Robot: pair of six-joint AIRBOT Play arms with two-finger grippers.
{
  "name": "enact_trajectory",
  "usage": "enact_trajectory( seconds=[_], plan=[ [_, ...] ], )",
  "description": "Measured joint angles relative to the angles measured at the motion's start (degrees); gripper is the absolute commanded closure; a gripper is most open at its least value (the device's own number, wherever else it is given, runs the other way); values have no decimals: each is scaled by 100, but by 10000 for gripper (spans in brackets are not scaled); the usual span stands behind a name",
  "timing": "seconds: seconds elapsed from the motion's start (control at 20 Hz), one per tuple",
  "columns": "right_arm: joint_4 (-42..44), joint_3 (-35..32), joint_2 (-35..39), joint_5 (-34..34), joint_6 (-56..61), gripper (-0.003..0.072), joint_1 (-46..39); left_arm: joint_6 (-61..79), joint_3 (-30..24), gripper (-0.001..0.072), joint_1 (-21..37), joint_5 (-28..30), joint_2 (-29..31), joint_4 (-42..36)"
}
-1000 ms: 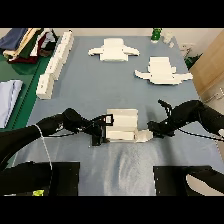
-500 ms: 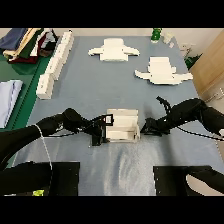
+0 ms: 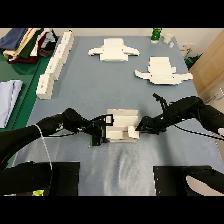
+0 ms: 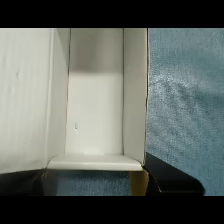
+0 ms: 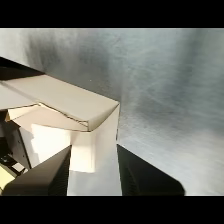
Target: Fold the box.
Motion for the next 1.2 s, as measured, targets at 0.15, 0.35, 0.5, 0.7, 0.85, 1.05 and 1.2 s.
enact_trajectory(
  seconds=[0.15,0.35,0.5,0.7,0.85,1.05,1.2],
  plan=[
    [-181,15,-57,293,339,243,420,0,0,322,0,0,0,0],
    [-813,149,-175,610,1054,272,1045,0,0,322,0,2,0,0],
    [-1604,400,-249,732,1853,272,1550,0,0,322,0,0,0,0],
    [-2802,839,-348,708,3082,272,2243,-2,0,322,0,0,0,-2],
    [-3491,1123,-549,496,3932,272,2732,0,0,322,0,0,0,-2],
    [-4096,1445,-953,234,4848,342,3320,0,0,322,0,0,0,-2],
    [-4380,1672,-1270,116,5362,342,3587,-2,0,322,0,0,0,-2]
  ],
)
